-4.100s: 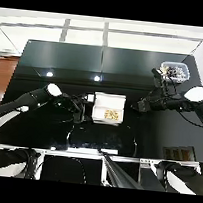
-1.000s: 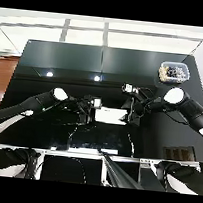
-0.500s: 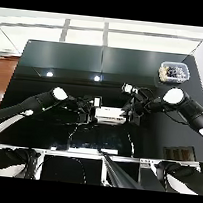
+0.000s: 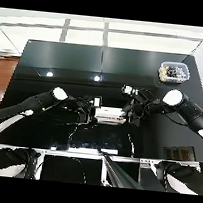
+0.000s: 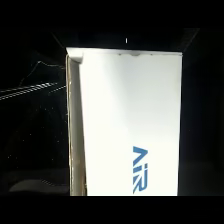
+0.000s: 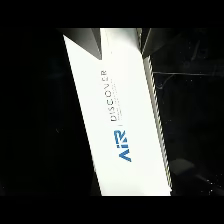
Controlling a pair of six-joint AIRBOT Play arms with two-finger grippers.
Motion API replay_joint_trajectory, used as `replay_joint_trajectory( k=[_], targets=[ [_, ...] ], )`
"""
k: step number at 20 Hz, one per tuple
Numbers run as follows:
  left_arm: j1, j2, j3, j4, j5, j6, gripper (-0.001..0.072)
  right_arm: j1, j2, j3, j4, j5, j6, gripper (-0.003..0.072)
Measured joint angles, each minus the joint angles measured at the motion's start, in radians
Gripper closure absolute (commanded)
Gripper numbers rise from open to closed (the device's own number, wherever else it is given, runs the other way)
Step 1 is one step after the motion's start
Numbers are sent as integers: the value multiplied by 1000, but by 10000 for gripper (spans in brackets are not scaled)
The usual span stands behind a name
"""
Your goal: Fold the box and place the chain.
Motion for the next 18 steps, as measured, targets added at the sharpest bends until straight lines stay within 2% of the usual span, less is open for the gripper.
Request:
replay_joint_trajectory(
  k=[16,18],
  targets=[
    [0,0,0,1,-2,1,339,0,0,-9,13,18,3,426],
    [0,0,0,1,-2,1,339,0,0,-9,12,21,4,377]
  ],
)
